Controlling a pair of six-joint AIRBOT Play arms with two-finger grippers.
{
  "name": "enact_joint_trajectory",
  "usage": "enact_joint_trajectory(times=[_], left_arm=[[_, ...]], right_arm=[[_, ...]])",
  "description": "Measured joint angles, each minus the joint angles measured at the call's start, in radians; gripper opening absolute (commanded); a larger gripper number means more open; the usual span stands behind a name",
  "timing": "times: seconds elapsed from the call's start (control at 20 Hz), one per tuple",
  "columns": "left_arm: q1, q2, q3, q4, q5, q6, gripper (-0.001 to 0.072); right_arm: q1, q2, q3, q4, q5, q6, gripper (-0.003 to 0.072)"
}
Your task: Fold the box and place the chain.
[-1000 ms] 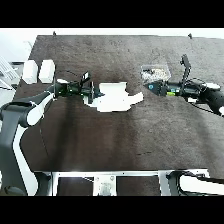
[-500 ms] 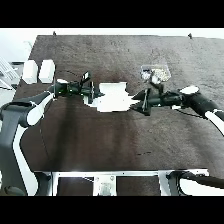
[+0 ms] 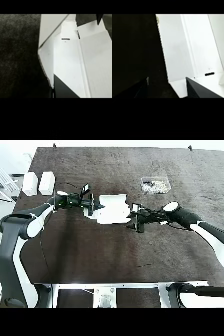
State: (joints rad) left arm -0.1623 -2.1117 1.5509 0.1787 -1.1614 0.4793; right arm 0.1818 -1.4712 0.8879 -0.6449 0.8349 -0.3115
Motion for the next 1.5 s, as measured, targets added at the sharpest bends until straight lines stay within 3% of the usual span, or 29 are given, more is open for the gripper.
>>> enact_joint_trajectory(times=[0.55, 1.0, 1.5], left_arm=[[0.0, 0.0, 0.0, 0.0, 0.0, 0.0, 0.002], [0.0, 0.0, 0.0, 0.0, 0.001, 0.0, 0.002], [0.0, 0.0, 0.0, 0.0, 0.0, 0.0, 0.002]], right_arm=[[0.048, -0.043, 0.04, 0.016, -0.169, -0.008, 0.0573], [-0.008, -0.045, 0.101, 0.136, -0.189, 0.016, 0.0573], [-0.027, -0.087, 0.137, 0.16, -0.175, 0.01, 0.0573]])
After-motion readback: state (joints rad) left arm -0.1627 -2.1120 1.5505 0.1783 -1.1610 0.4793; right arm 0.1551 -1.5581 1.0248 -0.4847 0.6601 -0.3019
